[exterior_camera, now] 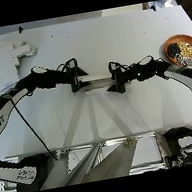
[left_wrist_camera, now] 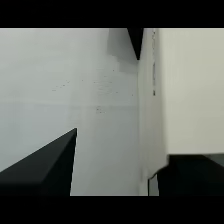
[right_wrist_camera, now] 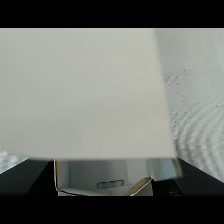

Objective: Fold the box and place the chain.

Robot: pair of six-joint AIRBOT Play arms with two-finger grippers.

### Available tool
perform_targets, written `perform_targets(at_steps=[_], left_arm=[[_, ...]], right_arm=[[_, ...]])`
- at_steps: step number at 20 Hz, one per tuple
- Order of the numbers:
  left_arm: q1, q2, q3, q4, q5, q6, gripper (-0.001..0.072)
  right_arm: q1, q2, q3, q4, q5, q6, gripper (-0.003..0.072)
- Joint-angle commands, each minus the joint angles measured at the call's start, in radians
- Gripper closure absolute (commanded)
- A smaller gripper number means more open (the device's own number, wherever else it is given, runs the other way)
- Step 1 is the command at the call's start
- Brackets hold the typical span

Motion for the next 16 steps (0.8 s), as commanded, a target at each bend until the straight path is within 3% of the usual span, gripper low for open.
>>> perform_targets(at_steps=[1, 9, 10, 11, 12, 13, 16], left_arm=[[0.047, 0.05, 0.0, 0.016, -0.008, 0.0, 0.0176], [0.221, 0.166, 0.0, 0.068, -0.239, -0.111, 0.0188], [0.227, 0.191, 0.0, 0.093, -0.303, -0.135, 0.0284], [0.225, 0.217, 0.0, 0.151, -0.372, -0.134, 0.0501], [0.214, 0.237, 0.0, 0.218, -0.432, -0.135, 0.0634], [0.195, 0.253, -0.001, 0.295, -0.478, -0.136, 0.0701], [0.103, 0.263, -0.003, 0.412, -0.472, -0.21, 0.0701]], right_arm=[[0.0, 0.0, 0.0, -0.003, 0.005, -0.002, 0.022], [0.0, 0.0, 0.0, -0.003, 0.005, -0.002, 0.022], [0.0, 0.0, 0.0, -0.003, 0.005, -0.002, 0.022], [0.0, 0.0, 0.0, -0.003, 0.005, -0.002, 0.022], [0.0, 0.0, 0.0, -0.003, 0.005, -0.002, 0.022], [0.0, 0.0, 0.0, -0.003, 0.005, -0.002, 0.022], [0.0, 0.0, 0.0, -0.003, 0.005, -0.002, 0.022]])
